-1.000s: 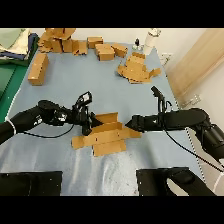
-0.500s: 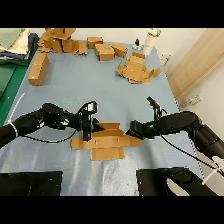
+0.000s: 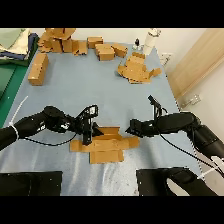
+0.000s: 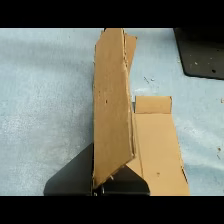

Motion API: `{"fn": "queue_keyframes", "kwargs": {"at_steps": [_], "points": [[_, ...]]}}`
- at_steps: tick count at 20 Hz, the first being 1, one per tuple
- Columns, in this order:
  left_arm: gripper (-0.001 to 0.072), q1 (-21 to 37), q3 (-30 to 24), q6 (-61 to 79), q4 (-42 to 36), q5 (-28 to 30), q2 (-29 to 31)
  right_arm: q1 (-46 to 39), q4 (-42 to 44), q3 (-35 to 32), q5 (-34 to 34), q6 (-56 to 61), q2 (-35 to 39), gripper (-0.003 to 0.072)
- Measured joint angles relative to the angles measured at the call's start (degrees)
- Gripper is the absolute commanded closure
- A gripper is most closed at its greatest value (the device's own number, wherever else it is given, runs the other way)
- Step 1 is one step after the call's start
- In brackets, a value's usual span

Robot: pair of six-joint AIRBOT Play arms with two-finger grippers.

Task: Fold the box.

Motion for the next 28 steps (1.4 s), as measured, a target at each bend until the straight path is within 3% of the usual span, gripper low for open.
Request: {"fn": "queue_keyframes", "kwargs": {"at_steps": [4, 9, 12, 16, 17, 18, 19, 22, 28], "points": [[0.0698, -0.04, -0.13, -2.93, 0.24, -0.13, 0.00, 0.00, -0.02, 0.00, -0.55, -0.90, 0.00, 0.0683], [0.0698, -0.11, -0.13, -5.18, 0.37, -0.11, 0.00, 3.21, -1.05, 0.00, -7.23, -1.81, 1.01, 0.0685], [0.0698, -0.11, -0.13, -5.51, 0.39, -0.13, 0.00, 14.12, -7.39, 0.00, -10.78, 0.81, 3.65, 0.0687], [0.0698, -0.11, -0.13, -5.75, 0.39, -0.11, 0.00, 39.32, -26.95, -1.16, -11.61, 7.15, 7.69, 0.0683], [0.0698, -0.11, -0.13, -5.75, 0.39, -0.11, 0.00, 45.90, -31.85, -1.97, -10.56, 8.35, 8.09, 0.0599], [0.0698, -0.11, -0.13, -5.75, 0.39, -0.13, 0.00, 51.93, -36.02, -2.97, -9.20, 9.33, 8.15, 0.0234], [0.0698, -0.11, -0.13, -5.77, 0.39, -0.11, 0.00, 56.70, -39.32, -3.89, -7.61, 9.90, 7.80, 0.0120], [0.0698, -0.11, -0.13, -5.77, 0.39, -0.11, 0.00, 66.01, -48.15, -5.95, -2.49, 10.78, 4.72, 0.0120], [0.0698, -0.11, -0.13, -5.79, 0.39, -0.13, 0.00, 70.82, -60.87, -7.02, 3.43, 11.17, -4.02, 0.0120]]}}
